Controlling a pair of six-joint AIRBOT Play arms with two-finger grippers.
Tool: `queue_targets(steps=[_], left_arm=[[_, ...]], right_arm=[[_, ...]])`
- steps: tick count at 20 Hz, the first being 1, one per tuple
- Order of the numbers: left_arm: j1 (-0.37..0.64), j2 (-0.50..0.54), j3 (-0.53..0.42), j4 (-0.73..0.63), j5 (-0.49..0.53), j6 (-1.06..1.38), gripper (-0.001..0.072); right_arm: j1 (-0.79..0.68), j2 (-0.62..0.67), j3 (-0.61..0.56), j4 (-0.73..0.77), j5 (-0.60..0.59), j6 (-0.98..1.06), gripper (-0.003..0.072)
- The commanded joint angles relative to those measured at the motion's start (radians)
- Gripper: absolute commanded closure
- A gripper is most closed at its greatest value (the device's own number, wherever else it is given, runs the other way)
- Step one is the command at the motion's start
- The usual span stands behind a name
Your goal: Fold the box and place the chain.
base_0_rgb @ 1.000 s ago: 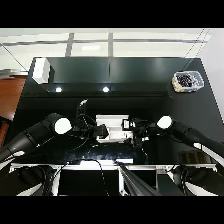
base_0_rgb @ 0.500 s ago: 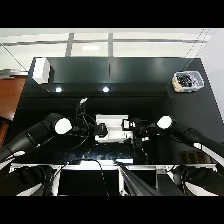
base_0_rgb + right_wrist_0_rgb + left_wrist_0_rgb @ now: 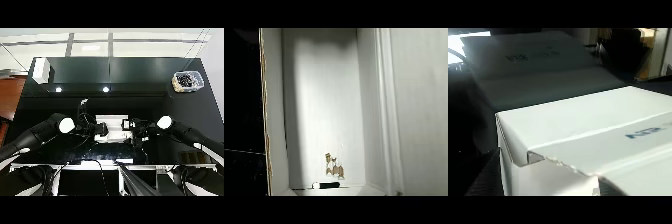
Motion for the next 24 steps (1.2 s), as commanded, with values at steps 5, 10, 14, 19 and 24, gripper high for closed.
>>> queue_targets(steps=[5, 10, 14, 19, 24], left_arm=[[0.013, -0.003, 0.003, -0.003, -0.001, -0.007, -0.0004], [0.053, 0.046, 0.054, -0.006, -0.123, 0.045, -0.0005], [0.057, 0.081, 0.080, -0.006, -0.261, 0.059, -0.0005], [0.057, 0.082, 0.080, -0.026, -0.302, 0.088, -0.0005], [0.042, 0.082, 0.080, -0.032, -0.290, 0.095, 0.0009]], right_arm=[[0.000, 0.000, 0.000, 0.000, 0.000, 0.000, 0.0451], [0.000, 0.000, 0.000, 0.000, 0.000, 0.000, 0.0451], [0.000, 0.000, 0.000, 0.000, 0.000, 0.000, 0.0451], [0.000, 0.000, 0.000, 0.000, 0.000, 0.000, 0.0451], [0.000, 0.000, 0.000, 0.000, 0.000, 0.000, 0.0451]])
